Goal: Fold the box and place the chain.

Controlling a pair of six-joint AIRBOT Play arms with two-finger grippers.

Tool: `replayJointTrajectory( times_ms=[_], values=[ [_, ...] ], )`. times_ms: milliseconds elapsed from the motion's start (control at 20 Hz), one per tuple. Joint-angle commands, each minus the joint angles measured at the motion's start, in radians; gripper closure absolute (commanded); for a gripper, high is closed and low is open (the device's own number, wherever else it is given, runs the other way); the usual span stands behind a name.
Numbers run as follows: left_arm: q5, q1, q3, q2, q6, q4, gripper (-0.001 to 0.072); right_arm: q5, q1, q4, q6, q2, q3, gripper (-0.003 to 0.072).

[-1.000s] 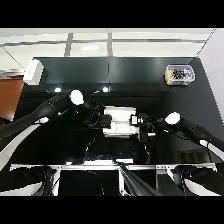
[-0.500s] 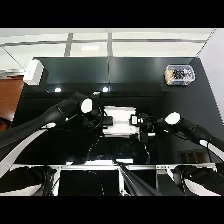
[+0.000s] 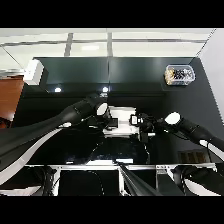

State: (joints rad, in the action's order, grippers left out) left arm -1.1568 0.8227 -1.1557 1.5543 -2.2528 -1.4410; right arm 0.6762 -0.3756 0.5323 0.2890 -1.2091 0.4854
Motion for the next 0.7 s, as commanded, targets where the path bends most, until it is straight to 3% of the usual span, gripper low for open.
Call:
replayJointTrajectory(
  times_ms=[0, 100, 150, 200, 400, 450, 500, 550, 650],
  values=[
    [0.000, 0.014, -0.010, 0.009, -0.032, -0.023, 0.0380, 0.001, -0.001, 0.000, 0.000, -0.001, 0.000, 0.0256],
    [0.000, 0.014, -0.010, 0.009, -0.034, -0.017, 0.0387, 0.000, -0.001, 0.000, 0.000, -0.001, 0.000, 0.0256],
    [-0.001, 0.013, -0.010, 0.009, -0.041, -0.017, 0.0602, 0.000, -0.001, 0.000, 0.000, -0.001, 0.000, 0.0256],
    [0.000, 0.012, -0.010, 0.009, -0.053, -0.018, 0.0685, 0.000, -0.001, 0.000, 0.000, -0.001, 0.000, 0.0256],
    [0.000, 0.013, -0.010, 0.009, -0.055, -0.015, 0.0679, 0.000, -0.001, 0.000, 0.000, -0.001, 0.000, 0.0256],
    [0.000, 0.013, -0.010, 0.009, -0.056, -0.012, 0.0586, 0.001, -0.001, 0.000, 0.000, -0.001, 0.000, 0.0256],
    [-0.003, 0.010, -0.011, 0.009, -0.056, -0.008, 0.0363, 0.000, -0.001, 0.000, 0.000, -0.001, 0.000, 0.0256],
    [-0.010, 0.005, -0.011, 0.009, -0.057, 0.001, 0.0208, 0.001, -0.001, 0.000, 0.000, -0.001, 0.000, 0.0256],
    [-0.033, -0.002, -0.011, 0.007, -0.058, -0.008, 0.0201, 0.001, -0.001, 0.000, 0.000, -0.001, 0.000, 0.0256]
  ],
)
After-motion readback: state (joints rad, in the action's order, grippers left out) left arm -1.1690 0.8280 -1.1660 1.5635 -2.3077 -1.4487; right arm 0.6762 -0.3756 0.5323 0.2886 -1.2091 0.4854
